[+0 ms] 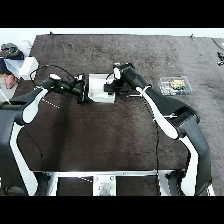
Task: Fold the box and place the chain.
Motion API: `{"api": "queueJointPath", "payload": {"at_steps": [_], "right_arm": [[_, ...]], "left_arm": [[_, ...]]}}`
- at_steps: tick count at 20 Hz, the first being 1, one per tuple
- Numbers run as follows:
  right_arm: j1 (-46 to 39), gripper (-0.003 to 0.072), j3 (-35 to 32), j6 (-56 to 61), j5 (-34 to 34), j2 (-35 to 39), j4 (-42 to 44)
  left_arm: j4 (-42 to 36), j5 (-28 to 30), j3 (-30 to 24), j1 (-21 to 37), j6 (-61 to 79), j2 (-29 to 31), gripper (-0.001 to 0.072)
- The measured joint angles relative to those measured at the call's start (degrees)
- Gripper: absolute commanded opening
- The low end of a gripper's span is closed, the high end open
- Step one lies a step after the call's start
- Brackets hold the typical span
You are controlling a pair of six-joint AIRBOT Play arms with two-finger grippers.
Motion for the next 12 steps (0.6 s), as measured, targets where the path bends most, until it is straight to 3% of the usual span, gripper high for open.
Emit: {"api": "queueJointPath", "payload": {"at_steps": [1,2,12], "right_arm": [[0.0,0.0367,0.0,0.1,0.0,0.0,0.0],[0.0,0.0237,0.0,0.1,0.1,-0.1,-0.2],[0.3,0.0236,0.0,0.6,0.7,-0.1,-0.9]], "left_arm": [[0.0,0.0,0.0,0.0,0.0,0.0,0.0405],[0.0,0.0,0.0,0.0,0.0,0.0,0.0406],[0.0,0.0,0.0,0.0,0.0,0.0,0.0406]]}}
